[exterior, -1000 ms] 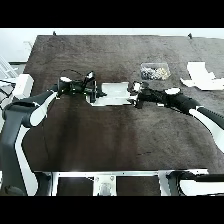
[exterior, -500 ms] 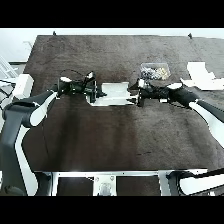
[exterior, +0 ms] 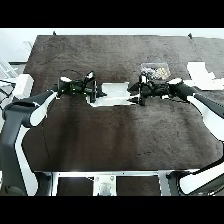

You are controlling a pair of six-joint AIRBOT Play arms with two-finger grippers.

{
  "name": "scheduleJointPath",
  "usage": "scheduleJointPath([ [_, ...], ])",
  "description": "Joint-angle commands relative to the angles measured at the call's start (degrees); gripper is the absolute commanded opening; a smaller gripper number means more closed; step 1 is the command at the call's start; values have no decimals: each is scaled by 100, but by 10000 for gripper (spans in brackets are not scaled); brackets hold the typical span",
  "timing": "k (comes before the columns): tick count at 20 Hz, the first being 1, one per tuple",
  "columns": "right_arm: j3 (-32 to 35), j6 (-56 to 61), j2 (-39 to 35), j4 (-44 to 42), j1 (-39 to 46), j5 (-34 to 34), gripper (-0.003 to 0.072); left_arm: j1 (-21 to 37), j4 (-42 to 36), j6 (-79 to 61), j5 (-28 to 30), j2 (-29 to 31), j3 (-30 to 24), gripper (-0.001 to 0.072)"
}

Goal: Fold the box and place the chain.

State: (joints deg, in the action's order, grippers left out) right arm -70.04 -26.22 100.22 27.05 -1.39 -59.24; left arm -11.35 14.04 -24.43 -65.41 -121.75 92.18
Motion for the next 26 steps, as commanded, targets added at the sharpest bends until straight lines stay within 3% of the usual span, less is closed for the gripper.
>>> scheduleJointPath([
  [1,-190,28,208,72,-2,-94,644,-2,0,-2,2,2,0,19],
  [9,-455,33,518,70,-59,-645,644,-2,0,-2,0,2,0,18],
  [12,-455,33,529,63,-179,-673,645,-2,0,-2,0,2,0,19],
  [13,-452,33,535,63,-214,-675,685,-2,0,-2,4,2,0,19],
  [26,-866,9,1075,70,-210,-754,685,-2,0,-2,2,2,0,19],
])
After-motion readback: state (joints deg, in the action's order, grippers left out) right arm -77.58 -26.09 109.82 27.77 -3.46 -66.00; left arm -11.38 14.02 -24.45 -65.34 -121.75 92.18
